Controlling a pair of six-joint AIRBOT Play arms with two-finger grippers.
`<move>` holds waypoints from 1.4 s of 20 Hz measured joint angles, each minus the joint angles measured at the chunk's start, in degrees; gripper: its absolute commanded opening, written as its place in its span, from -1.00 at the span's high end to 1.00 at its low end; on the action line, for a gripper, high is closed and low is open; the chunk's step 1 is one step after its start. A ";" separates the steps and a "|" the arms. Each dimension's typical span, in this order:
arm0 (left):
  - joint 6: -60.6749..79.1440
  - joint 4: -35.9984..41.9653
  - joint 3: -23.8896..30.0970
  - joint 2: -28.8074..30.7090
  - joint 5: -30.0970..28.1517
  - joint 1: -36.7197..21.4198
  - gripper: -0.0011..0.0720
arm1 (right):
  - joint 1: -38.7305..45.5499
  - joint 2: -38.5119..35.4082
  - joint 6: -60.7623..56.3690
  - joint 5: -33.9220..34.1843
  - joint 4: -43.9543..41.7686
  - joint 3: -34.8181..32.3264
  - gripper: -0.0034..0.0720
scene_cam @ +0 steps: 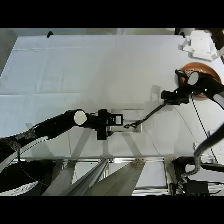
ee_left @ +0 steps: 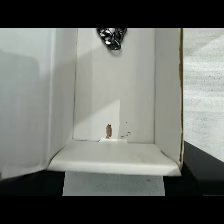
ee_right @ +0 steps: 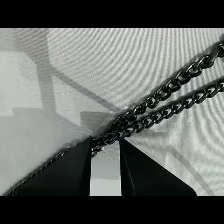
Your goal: Fold the box and place the chain.
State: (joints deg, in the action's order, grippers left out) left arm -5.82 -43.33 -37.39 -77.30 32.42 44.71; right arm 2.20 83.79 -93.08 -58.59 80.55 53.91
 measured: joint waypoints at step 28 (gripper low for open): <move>0.00 0.00 0.00 0.00 0.00 0.02 0.02 | 0.02 -58.21 22.60 -12.46 -25.62 -0.46 0.87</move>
State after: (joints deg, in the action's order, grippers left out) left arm -5.82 -43.33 -37.39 -77.30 32.42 44.73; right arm 2.22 25.58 -70.48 -71.05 54.94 53.45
